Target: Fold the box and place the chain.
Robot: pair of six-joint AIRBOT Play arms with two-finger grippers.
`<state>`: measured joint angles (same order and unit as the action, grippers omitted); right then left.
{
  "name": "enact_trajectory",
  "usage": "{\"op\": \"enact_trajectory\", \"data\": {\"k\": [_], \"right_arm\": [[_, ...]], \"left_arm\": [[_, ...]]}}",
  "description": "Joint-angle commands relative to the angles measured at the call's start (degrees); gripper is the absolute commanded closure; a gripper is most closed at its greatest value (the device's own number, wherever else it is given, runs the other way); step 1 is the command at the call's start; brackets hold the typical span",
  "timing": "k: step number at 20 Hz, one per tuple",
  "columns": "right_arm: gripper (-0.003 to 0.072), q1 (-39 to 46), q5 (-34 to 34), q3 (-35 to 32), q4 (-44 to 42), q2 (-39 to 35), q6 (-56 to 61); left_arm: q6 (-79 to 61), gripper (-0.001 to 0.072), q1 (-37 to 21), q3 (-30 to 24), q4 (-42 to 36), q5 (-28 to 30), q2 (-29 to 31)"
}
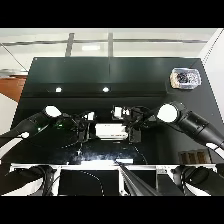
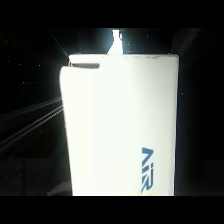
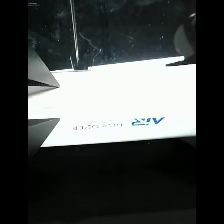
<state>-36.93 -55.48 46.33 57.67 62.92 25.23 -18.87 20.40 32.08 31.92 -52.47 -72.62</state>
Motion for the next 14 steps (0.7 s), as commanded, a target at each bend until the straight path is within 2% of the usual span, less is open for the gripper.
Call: {"op": "enact_trajectory", "data": {"k": [1, 6, 7, 8, 14], "right_arm": [[0.0486, -0.8, 0.4, -0.2, 0.0, 0.0, 0.3], [0.0497, -1.4, 1.7, -0.2, 2.7, 0.0, 3.2], [0.0547, -1.4, 1.9, -0.2, 2.8, 0.0, 3.3], [0.0553, -1.4, 1.9, -0.2, 2.8, 0.0, 3.3], [0.0552, -1.4, 1.7, -0.2, 2.8, 0.0, 4.0]], "left_arm": [[0.0, 0.0150, 0.0, 0.0, 0.0, 0.0, 0.0], [0.0, 0.0151, 0.0, 0.0, 0.0, 0.0, 0.0], [0.0, 0.0150, 0.0, 0.0, 0.0, 0.0, 0.0], [0.0, 0.0151, 0.0, 0.0, 0.0, 0.0, 0.0], [0.0, 0.0150, 0.0, 0.0, 0.0, 0.0, 0.0]]}}
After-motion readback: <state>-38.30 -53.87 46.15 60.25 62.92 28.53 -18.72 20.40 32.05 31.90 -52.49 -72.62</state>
